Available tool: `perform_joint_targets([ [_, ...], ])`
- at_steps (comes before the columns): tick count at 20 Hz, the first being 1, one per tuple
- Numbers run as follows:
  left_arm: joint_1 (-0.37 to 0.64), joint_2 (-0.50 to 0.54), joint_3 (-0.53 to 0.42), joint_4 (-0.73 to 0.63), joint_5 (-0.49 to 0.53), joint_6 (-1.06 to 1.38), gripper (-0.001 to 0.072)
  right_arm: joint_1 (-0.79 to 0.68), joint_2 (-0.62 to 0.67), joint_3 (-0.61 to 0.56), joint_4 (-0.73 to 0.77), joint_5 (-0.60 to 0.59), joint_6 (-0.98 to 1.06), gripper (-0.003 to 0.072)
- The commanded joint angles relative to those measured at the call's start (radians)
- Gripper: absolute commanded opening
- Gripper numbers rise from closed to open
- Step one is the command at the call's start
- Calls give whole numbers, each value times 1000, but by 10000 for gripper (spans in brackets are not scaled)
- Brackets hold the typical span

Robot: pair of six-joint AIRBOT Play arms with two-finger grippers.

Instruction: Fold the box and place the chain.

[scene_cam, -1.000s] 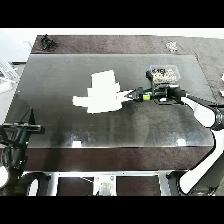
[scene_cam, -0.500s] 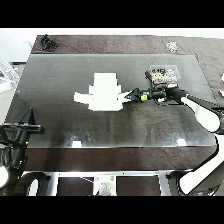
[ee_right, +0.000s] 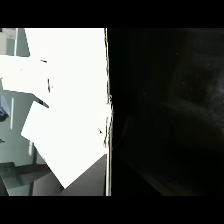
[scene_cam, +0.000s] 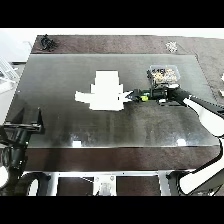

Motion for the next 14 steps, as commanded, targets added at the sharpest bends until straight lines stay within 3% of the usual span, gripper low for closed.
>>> perform_joint_targets([
  [1,-1,-1,1,-1,-55,-4,588,1,2,-2,-1,-2,-24,8],
  [5,-1,-1,1,-1,-98,-20,588,2,2,-2,0,-2,-51,8],
  [14,0,-35,14,-24,-60,-94,587,2,2,-2,1,-2,-69,8],
])
